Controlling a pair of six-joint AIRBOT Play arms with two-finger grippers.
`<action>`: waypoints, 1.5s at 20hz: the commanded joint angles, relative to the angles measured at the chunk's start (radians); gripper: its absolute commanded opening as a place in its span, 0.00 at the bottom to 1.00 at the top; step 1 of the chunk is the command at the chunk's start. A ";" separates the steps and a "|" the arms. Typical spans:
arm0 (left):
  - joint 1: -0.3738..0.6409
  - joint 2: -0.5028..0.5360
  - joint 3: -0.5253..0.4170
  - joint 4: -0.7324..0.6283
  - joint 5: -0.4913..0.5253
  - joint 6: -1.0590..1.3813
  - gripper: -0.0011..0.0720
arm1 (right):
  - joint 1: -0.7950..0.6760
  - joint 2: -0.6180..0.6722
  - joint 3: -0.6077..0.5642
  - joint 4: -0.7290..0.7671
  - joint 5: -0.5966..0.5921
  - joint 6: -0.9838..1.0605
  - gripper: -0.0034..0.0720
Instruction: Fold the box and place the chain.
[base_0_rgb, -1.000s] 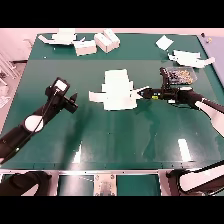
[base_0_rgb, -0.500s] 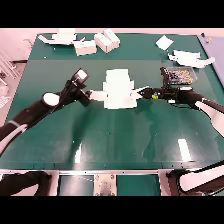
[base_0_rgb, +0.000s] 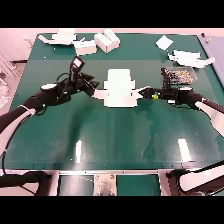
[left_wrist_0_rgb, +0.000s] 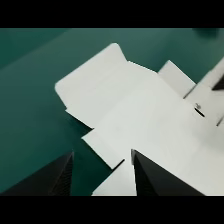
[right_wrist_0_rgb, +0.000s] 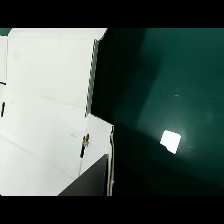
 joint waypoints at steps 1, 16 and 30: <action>0.036 -0.015 0.008 -0.130 -0.015 -0.058 0.59 | 0.000 0.000 -0.001 0.000 -0.004 0.002 0.05; 0.067 -0.370 0.435 0.346 -0.289 -0.509 0.50 | 0.008 0.000 -0.001 -0.005 0.009 0.001 0.05; 0.113 -0.658 0.775 0.554 -0.544 -0.919 0.50 | 0.011 0.000 -0.001 -0.005 0.015 0.001 0.05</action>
